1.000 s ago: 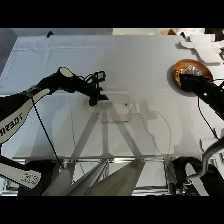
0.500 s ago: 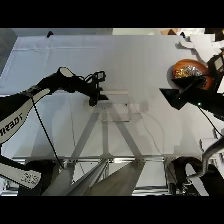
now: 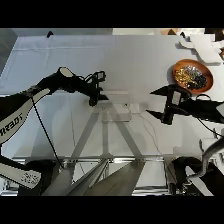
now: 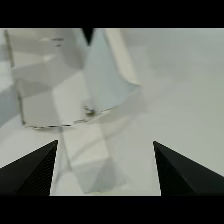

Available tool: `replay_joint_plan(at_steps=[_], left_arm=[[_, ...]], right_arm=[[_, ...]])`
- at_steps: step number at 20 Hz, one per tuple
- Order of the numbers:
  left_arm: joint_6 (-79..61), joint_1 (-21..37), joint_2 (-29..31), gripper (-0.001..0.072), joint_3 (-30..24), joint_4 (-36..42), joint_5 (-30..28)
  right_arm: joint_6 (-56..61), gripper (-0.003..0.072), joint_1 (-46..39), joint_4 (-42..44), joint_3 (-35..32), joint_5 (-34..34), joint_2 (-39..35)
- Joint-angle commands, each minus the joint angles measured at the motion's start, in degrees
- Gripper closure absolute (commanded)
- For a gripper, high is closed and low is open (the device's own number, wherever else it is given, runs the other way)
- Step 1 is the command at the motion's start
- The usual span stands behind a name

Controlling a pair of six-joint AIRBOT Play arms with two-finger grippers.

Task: Fold the box and place the chain.

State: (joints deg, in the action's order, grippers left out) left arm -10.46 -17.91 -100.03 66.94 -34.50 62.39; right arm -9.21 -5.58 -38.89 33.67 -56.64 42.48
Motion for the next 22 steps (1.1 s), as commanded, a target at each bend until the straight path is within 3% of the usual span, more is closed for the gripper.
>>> replay_joint_plan(at_steps=[1,6,13,19,22], left_arm=[[0.0,-0.04,-0.04,0.07,-0.02,0.0,-0.02],[0.0,-0.04,-0.04,0.07,-0.02,-0.02,-0.02],[-0.02,-0.04,-0.04,0.07,-0.02,0.0,0.0],[0.0,-0.04,-0.04,0.07,-0.02,0.0,-0.02],[0.0,-0.04,-0.04,0.07,-0.02,0.0,-0.02]], right_arm=[[-17.99,0.0041,1.29,5.68,-0.66,-2.78,8.28],[-22.88,0.0041,1.42,8.68,-1.6,-0.55,20.46],[-34.03,0.0041,4.09,19.15,-11.45,10.36,21.4],[-38.27,0.0032,6.38,26.16,-12.61,15.41,21.77],[-39.34,0.0033,6.47,29.38,-12.61,15.34,25.94]])
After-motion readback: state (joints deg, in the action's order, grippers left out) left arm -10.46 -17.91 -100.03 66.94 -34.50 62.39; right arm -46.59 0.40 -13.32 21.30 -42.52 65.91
